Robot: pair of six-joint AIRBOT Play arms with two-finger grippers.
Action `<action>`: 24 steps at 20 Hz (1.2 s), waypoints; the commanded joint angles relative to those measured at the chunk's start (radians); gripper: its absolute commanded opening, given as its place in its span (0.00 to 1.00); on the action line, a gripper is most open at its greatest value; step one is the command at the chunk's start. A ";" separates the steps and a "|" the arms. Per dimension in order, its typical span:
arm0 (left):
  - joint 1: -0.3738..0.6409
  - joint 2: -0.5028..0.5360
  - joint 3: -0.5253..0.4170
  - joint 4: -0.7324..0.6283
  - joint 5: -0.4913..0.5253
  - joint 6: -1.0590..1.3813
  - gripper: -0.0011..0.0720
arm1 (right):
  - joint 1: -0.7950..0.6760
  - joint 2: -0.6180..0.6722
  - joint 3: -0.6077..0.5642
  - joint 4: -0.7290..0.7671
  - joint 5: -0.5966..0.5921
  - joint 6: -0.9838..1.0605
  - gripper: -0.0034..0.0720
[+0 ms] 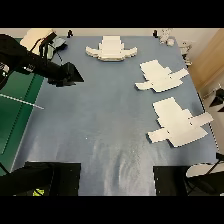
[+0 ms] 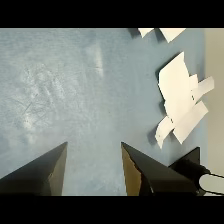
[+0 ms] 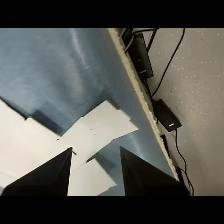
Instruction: Fold the box.
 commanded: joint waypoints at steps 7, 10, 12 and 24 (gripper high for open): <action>-0.002 -0.006 -0.013 -0.060 -0.008 -0.011 0.72 | -0.150 -0.232 0.167 0.230 0.023 -0.301 0.69; -0.002 -0.006 -0.013 -0.060 -0.008 -0.011 0.72 | -0.150 -0.276 0.166 0.235 0.064 -0.308 0.69; -0.002 -0.006 -0.013 -0.060 -0.008 -0.011 0.72 | -0.149 -0.299 0.166 0.250 0.115 -0.307 0.69; -0.001 -0.006 -0.013 -0.059 -0.010 -0.026 0.72 | -0.134 -0.281 0.062 0.276 0.206 -0.304 0.20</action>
